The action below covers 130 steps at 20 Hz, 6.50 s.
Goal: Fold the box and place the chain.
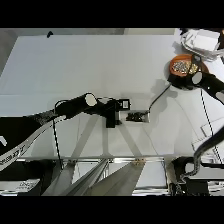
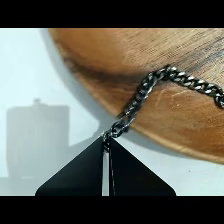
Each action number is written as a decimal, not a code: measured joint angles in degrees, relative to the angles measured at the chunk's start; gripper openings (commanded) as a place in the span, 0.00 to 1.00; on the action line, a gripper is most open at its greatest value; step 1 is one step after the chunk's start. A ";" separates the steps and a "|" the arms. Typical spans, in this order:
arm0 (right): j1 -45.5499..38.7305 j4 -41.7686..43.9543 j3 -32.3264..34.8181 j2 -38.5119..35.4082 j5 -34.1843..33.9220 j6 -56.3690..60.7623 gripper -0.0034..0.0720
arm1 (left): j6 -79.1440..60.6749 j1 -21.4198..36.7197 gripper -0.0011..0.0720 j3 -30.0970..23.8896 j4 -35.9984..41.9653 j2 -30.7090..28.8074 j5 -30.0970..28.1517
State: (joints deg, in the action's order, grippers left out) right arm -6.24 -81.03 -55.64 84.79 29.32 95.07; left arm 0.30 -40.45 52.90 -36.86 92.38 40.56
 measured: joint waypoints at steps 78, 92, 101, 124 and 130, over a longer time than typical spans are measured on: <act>6.62 17.55 -6.71 -17.68 34.84 -38.88 0.06 | -0.02 0.00 0.30 0.00 -0.02 0.00 0.00; 14.34 35.30 -7.45 -4.26 43.54 -62.40 0.06 | 0.00 0.00 0.30 0.00 -0.02 0.00 0.00; 15.74 31.56 0.35 -13.40 44.70 -71.32 0.39 | -0.02 0.00 0.30 0.00 -0.02 0.00 -0.02; 22.99 25.70 8.02 -17.49 41.20 -75.76 0.55 | -0.02 0.00 0.30 0.00 -0.02 0.00 0.00; 23.04 23.76 8.02 -17.51 39.63 -75.63 0.44 | 0.00 0.00 0.30 0.00 0.00 0.00 0.00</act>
State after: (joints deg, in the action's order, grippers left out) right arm 16.80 -57.28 -47.62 67.29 68.95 19.44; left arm 0.30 -40.45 52.90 -36.86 92.38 40.56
